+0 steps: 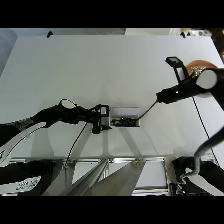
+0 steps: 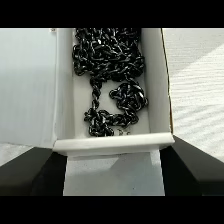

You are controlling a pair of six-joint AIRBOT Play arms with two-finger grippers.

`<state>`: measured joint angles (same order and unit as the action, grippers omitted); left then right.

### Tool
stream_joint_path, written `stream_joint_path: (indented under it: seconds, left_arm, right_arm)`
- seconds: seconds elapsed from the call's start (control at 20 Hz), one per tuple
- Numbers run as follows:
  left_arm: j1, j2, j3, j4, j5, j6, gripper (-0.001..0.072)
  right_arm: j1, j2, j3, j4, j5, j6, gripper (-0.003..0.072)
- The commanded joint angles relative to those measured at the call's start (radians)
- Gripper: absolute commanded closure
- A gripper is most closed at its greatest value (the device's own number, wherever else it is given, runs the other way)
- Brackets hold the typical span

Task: Fold the box and place the chain.

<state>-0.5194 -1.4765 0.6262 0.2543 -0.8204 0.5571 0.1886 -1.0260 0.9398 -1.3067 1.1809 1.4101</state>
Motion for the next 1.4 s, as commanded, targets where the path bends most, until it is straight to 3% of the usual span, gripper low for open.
stream_joint_path:
  seconds: [0.0, 0.5, 0.9, 1.35]
  left_arm:
    - [0.0, 0.001, 0.001, 0.0, 0.0, 0.0, 0.0558]
    - [0.0, 0.001, 0.001, 0.0, 0.0, 0.0, 0.0558]
    - [0.0, 0.001, 0.001, 0.0, 0.0, 0.0, 0.0558]
    - [0.0, 0.001, 0.001, 0.0, 0.0, 0.0, 0.0558]
  right_arm:
    - [0.056, 0.121, 0.001, 0.097, 0.031, -0.024, 0.0668]
    - [0.297, 0.198, 0.001, 0.098, 0.032, 0.034, 0.0668]
    - [0.325, 0.224, 0.001, 0.14, 0.017, 0.056, 0.0668]
    - [0.351, 0.22, 0.001, 0.216, -0.129, 0.055, 0.0668]
